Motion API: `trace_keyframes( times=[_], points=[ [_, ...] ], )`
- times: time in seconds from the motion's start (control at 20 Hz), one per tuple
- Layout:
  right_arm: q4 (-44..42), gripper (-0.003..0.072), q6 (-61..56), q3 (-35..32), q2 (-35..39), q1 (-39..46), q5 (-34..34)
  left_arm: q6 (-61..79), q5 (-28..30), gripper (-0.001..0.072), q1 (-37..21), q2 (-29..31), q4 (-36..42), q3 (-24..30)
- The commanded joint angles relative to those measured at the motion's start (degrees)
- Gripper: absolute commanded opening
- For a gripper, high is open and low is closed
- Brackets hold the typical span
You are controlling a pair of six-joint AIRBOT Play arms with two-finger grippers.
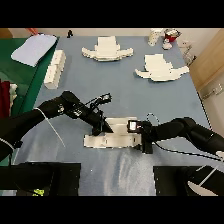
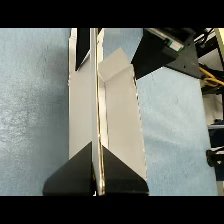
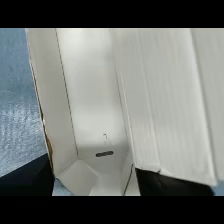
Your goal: Fold the box.
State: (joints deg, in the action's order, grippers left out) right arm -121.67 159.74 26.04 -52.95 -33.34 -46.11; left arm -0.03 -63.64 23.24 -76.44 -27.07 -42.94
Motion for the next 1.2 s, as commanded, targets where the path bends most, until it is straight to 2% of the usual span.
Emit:
trace_keyframes(
  times=[0.0, 0.2, 0.6, 0.75, 0.9, 1.15],
  points=[
    [-3.13, 0.072, 3.23, -0.15, -1.73, 1.64, 0.15, 0.0, 0.07, 0.0013, -0.02, -0.02, 0.04, -0.04],
    [-1.97, 0.072, -0.81, -0.04, -1.57, 3.02, -0.87, 0.0, 0.07, 0.0013, 0.0, -0.02, 0.04, -0.04],
    [-1.57, 0.072, -0.74, -0.04, -1.66, 3.02, -0.37, 0.0, 0.07, 0.0013, 0.0, -0.02, 0.07, -0.04],
    [-2.34, 0.072, 6.16, -0.04, -1.75, 3.04, 1.99, 0.0, 0.07, 0.0013, 0.0, -0.02, 0.04, -0.04],
    [-2.86, 0.072, 7.67, -0.04, -2.05, 3.39, 4.59, 0.0, 0.07, 0.0013, 0.0, -0.02, 0.04, -0.04],
    [-6.75, 0.072, 12.63, -0.07, -3.5, 5.16, 3.8, 0.0, 0.11, 0.0013, 0.0, -0.02, 0.04, -0.04]
  ],
)
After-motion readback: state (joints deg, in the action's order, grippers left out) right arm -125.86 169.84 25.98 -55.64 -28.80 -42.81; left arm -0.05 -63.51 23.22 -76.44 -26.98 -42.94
